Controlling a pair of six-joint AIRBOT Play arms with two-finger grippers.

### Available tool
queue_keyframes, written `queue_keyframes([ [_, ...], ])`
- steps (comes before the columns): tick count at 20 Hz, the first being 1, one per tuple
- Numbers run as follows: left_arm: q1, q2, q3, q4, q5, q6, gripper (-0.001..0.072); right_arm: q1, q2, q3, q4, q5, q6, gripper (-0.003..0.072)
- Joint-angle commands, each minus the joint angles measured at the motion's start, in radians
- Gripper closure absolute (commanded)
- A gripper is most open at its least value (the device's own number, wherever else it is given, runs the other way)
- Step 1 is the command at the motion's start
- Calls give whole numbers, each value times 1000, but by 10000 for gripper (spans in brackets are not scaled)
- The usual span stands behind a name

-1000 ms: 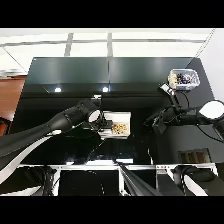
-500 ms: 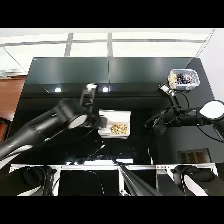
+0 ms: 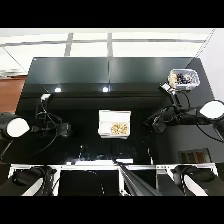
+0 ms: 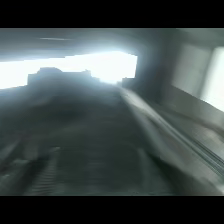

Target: Fold the box and place the chain.

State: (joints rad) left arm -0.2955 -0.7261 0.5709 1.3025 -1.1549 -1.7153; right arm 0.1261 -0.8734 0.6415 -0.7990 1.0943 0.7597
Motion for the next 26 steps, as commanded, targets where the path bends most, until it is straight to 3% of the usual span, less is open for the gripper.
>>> queue_keyframes([
  [1, 198, -21, -95, -615, 92, 1002, -5, 0, 1, 1, 1, -5, 0, 349],
  [6, 136, -103, -93, -589, 209, 1617, -5, 0, 1, 1, 1, -3, 1, 348],
  [10, 121, -260, -92, -613, 209, 1859, -5, 1, 1, 1, 1, 0, 11, 348],
  [13, 55, -352, -92, -635, 227, 1933, -6, 1, 1, 1, 1, 2, 11, 348],
  [15, -2, -384, -90, -684, 293, 1945, -6, 1, 1, 1, 2, 2, 13, 349],
  [26, -56, -533, -7, -749, 289, 1948, -6, 5, 1, 1, 1, 2, 14, 348],
])
